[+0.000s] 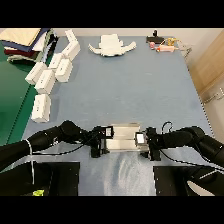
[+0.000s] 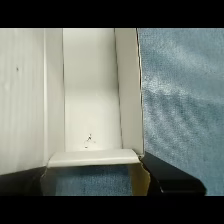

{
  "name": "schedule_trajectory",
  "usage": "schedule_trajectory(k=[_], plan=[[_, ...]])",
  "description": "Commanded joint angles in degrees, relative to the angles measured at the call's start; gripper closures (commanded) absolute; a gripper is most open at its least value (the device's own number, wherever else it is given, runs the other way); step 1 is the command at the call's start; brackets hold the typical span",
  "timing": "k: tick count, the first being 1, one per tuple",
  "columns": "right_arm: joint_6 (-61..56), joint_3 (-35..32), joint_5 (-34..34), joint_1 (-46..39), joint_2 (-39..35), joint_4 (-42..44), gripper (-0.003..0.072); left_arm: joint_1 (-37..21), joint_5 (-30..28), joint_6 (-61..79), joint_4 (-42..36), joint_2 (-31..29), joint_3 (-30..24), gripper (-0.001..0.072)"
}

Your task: Fold the box.

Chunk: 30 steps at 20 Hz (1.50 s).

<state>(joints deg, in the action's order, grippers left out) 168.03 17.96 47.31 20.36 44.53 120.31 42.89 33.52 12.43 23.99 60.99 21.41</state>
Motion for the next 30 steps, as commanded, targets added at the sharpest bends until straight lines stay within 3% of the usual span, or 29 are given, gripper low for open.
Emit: schedule_trajectory(k=[1,2,7,9,16,17,19,30], plan=[[0.0,0.1,-0.3,0.0,0.0,0.0,0.0083,0.0,0.0,0.0,0.0,0.0,0.0,0.0125],[0.0,0.1,-0.3,0.0,0.0,0.0,0.0119,0.0,0.1,0.0,0.0,0.0,0.0,0.0125],[0.0,0.1,-0.3,0.0,0.0,0.0,0.0119,0.0,-0.1,0.0,0.0,0.0,0.0,0.0124],[0.0,0.1,-0.3,0.0,0.0,0.0,0.0118,0.0,-0.1,0.0,-0.1,0.0,0.0,-0.0005],[0.0,0.1,-0.3,0.0,0.0,0.1,0.0118,0.0,-0.1,-1.5,-0.7,0.0,0.0,-0.0004],[0.0,0.1,-0.3,0.0,0.0,0.1,0.0119,0.0,-0.1,-1.6,-0.7,0.0,0.0,0.0013],[0.0,0.1,-0.3,0.0,0.0,0.1,0.0119,0.0,0.1,-1.5,-0.8,0.0,0.0,0.0370],[-1.7,0.2,0.8,0.0,-2.6,-4.2,0.0109,0.0,-0.1,-1.5,-0.8,0.0,0.0,0.0367]])
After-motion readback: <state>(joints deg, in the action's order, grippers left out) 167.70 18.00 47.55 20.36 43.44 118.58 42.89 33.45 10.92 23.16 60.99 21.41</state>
